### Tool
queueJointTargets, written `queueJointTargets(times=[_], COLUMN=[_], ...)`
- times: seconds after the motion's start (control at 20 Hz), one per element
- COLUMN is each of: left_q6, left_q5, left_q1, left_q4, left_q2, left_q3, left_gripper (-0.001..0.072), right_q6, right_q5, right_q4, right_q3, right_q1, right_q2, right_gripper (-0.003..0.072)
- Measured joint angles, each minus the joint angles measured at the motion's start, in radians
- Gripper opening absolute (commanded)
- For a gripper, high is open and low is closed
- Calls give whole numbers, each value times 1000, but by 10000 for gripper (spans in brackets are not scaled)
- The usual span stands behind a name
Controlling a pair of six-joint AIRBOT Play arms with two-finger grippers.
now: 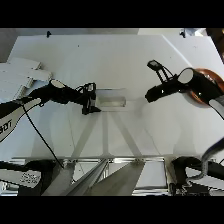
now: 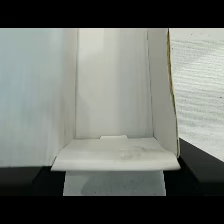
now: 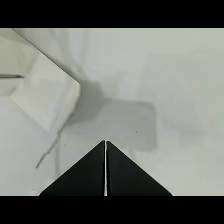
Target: Fold the box and place the chain.
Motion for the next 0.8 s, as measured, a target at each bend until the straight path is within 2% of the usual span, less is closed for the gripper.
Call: queueJointTargets(times=[0.4,0.75,0.8], left_q6=[0,0,0], left_q5=[0,0,0], left_q1=[0,0,0], left_q4=[0,0,0], left_q2=[0,0,0], left_q3=[0,0,0], left_gripper=[172,172,172], right_q6=[-63,-152,-161], right_q5=[-24,0,5], right_q4=[238,418,443], right_q3=[-54,-58,-58], right_q1=[29,42,42], right_q2=[-140,-169,-169], right_gripper=[5,12,36])
